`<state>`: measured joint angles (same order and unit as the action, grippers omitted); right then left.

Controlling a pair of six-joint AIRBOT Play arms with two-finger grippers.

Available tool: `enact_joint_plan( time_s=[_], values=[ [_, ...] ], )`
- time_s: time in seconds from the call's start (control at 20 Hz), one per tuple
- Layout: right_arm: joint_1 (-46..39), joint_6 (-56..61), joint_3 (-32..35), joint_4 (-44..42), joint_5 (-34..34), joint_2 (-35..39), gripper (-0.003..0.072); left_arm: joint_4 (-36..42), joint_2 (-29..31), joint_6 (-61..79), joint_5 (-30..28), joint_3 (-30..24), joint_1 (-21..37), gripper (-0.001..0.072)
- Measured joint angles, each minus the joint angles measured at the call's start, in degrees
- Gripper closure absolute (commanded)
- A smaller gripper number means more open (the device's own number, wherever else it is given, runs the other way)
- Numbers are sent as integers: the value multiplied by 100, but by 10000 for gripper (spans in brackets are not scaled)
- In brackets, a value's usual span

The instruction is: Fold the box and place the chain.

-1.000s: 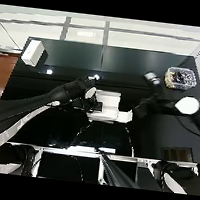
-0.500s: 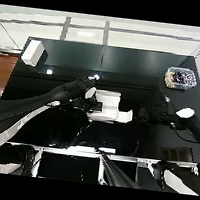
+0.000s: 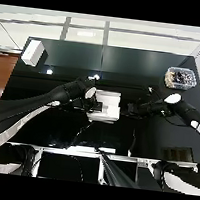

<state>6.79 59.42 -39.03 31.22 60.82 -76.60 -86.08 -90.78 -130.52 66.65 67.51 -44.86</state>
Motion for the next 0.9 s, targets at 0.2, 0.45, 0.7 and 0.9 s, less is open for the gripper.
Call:
enact_joint_plan(
  time_s=[0.2, 0.45, 0.7, 0.9],
  values=[
    [-28, -72, -214, -35, 468, -33, 164, 0, 0, -4, 0, 0, 0, 682],
    [192, 35, -278, -70, 568, -42, 212, 0, 0, -7, -2, 0, 0, 682],
    [557, 382, -380, -31, 271, -42, 213, 0, 0, -7, -4, 0, 0, 682],
    [1036, 1189, -673, 612, -85, -42, 213, 0, 0, -7, -9, 0, 0, 682]
  ],
)
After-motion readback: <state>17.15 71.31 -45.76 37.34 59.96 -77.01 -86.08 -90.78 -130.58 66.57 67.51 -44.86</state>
